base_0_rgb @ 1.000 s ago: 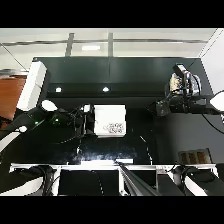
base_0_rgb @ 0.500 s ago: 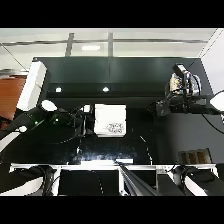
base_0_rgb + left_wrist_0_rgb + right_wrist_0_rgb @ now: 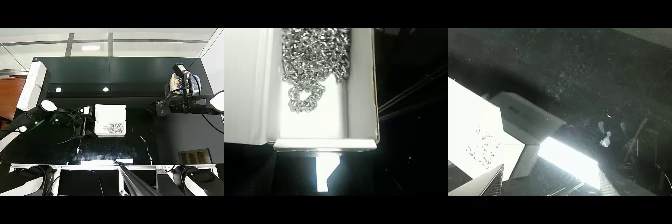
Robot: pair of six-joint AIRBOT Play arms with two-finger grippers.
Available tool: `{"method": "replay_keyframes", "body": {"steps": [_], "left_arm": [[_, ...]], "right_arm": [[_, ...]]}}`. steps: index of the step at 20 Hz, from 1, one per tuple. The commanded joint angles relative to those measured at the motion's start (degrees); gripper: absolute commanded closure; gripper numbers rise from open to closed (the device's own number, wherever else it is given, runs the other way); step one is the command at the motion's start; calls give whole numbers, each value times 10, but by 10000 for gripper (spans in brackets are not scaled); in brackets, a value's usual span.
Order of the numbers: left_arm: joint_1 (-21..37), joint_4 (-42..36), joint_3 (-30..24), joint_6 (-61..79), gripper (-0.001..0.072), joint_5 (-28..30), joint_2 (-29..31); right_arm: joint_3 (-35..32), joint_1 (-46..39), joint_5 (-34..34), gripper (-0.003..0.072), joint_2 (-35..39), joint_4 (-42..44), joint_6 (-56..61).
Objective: Fold the box and place the chain.
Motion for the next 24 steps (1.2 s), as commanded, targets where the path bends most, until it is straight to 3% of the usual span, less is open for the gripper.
{"method": "replay_keyframes", "body": {"steps": [1, 24], "left_arm": [[0, -3, 1, 21, 9, -19, 0], [-19, -25, 1, -12, 7, 17, -14]], "right_arm": [[0, 0, 0, -13, 0, 0, 0], [0, 0, 0, -13, 0, 0, 0]]}}
